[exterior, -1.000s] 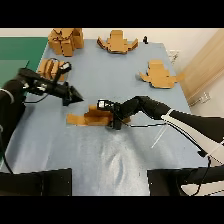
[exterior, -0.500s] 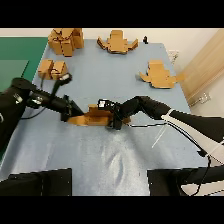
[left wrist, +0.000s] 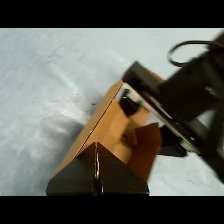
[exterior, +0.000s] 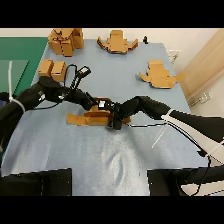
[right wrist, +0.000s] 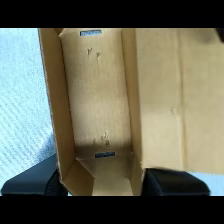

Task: Fold the box.

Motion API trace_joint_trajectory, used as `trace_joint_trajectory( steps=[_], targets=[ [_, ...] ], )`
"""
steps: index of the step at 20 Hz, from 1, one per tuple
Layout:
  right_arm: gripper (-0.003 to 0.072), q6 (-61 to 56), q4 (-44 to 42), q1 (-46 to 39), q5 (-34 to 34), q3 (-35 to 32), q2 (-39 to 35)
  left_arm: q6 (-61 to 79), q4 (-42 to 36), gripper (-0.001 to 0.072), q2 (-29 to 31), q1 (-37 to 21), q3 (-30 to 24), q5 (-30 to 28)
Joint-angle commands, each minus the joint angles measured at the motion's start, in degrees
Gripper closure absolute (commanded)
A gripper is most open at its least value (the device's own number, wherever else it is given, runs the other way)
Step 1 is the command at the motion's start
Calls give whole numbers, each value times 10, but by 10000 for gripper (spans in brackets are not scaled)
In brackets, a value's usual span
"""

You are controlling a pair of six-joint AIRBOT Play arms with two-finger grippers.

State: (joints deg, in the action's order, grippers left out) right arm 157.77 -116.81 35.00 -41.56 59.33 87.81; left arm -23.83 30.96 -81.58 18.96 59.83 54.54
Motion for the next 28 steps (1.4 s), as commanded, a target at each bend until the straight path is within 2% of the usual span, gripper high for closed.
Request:
trace_joint_trajectory(
  steps=[1, 3, 5, 9, 14, 16, 19, 20, 22, 24, 25, 26, 27, 28],
  targets=[
    [171, 1, 0, 0, 0, 0, 0, -155, 106, 698, -75, 7, 82, 15],
    [170, 1, 0, 0, 0, 0, 0, -226, 158, 698, -114, 7, 124, 89],
    [170, 3, 0, 0, 1, 0, 0, -252, 177, 698, -150, 7, 148, 145],
    [171, 2, 2, 0, 1, 0, 0, -257, 179, 698, -201, 7, 172, 199],
    [171, 2, 9, 0, 0, 0, 0, -235, 180, 699, -189, -13, 214, 240],
    [171, 2, 9, 0, -4, 0, 0, -198, 180, 700, -148, -41, 241, 266],
    [170, 2, 9, 0, -10, 0, 0, -62, 181, 700, -30, -87, 234, 287],
    [171, 2, 9, 0, -10, 0, 0, -9, 184, 700, 14, -99, 215, 295],
    [171, 2, 10, 0, -10, 0, 0, 73, 212, 698, 91, -113, 140, 296],
    [170, 2, 10, 0, -9, 0, 0, 127, 230, 679, 129, -114, 35, 247],
    [171, 2, 10, 0, -10, 0, 0, 159, 228, 395, 130, -109, -9, 223],
    [170, 2, 10, 0, -10, 0, 0, 169, 228, 164, 127, -101, -48, 173],
    [170, 2, 10, 0, -9, 0, 0, 180, 227, 46, 120, -90, -84, 117],
    [171, 2, 10, 0, -9, 0, 0, 212, 225, 47, 110, -79, -106, 83]
  ],
)
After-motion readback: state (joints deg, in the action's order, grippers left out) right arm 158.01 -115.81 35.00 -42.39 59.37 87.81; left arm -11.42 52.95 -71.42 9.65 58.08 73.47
